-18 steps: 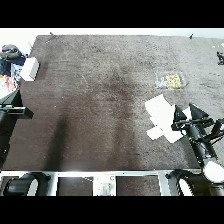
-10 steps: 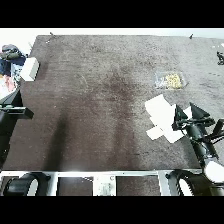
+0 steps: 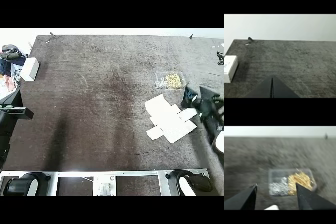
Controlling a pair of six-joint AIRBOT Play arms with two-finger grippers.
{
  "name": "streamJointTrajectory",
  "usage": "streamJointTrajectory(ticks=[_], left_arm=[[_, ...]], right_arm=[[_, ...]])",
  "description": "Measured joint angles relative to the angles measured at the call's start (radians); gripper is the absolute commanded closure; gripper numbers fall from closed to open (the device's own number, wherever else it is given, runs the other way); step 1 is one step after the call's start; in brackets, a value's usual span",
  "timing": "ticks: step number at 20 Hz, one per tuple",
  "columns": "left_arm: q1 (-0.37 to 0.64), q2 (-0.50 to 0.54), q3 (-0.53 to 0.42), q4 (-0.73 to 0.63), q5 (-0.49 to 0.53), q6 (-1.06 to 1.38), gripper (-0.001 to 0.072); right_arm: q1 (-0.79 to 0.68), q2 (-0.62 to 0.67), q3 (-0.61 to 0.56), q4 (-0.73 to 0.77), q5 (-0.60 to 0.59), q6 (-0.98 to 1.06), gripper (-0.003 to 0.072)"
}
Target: Fold the box and place the chain.
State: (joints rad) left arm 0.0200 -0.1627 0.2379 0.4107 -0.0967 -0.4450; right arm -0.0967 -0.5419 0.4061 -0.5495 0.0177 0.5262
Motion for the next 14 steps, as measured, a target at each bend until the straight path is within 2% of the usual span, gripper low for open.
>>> streamJointTrajectory(ticks=[1,5,8,12,13,14], left_arm=[[0.000,0.000,0.000,0.000,0.000,0.000,0.0697],[0.000,0.000,0.000,0.000,0.000,0.000,0.0697],[0.000,0.000,0.000,0.000,0.000,0.000,0.0697],[0.000,0.000,0.000,0.000,0.000,0.000,0.0697],[0.000,0.000,0.000,0.000,0.000,0.000,0.0697],[0.000,0.000,0.000,0.000,0.000,0.000,0.0697]], right_arm=[[-0.067,-0.083,0.061,-0.002,0.070,0.006,0.0156],[-0.373,-0.419,0.341,-0.019,0.476,0.021,0.0156],[-0.543,-0.635,0.558,-0.065,0.759,0.039,0.0157],[-0.637,-0.858,0.819,-0.239,0.986,0.097,0.0169],[-0.646,-0.904,0.879,-0.284,1.026,0.105,0.0233],[-0.653,-0.956,0.942,-0.328,1.072,0.114,0.0233]])
